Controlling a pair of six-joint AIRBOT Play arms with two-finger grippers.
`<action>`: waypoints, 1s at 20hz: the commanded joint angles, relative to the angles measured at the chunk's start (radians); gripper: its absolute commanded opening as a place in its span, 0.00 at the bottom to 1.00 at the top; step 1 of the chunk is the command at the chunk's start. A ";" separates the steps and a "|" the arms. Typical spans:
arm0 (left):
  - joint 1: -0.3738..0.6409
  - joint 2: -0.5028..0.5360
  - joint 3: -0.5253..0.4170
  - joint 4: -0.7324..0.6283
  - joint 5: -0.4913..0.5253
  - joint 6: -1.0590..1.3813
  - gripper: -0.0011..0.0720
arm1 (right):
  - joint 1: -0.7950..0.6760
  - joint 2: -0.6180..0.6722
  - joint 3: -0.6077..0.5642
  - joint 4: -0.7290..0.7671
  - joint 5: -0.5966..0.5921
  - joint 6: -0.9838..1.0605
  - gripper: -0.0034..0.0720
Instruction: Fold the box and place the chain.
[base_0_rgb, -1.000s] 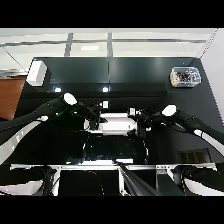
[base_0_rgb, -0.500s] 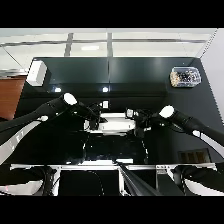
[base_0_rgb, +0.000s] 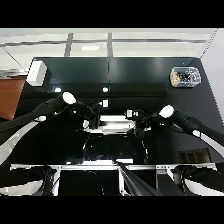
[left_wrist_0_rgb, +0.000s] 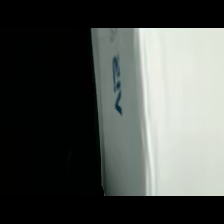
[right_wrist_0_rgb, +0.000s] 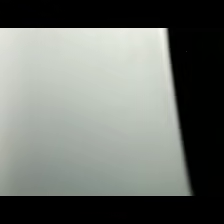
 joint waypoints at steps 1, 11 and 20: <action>0.027 0.072 0.014 0.050 -0.024 -0.157 1.00 | 0.001 -0.001 0.000 0.000 -0.003 0.001 0.57; 0.125 0.211 -0.043 -0.018 -0.457 -0.864 0.05 | 0.000 -0.001 0.000 -0.002 0.009 0.018 0.28; 0.047 0.137 -0.063 -0.265 0.188 -0.734 0.04 | 0.000 -0.001 0.000 0.000 0.005 0.018 0.28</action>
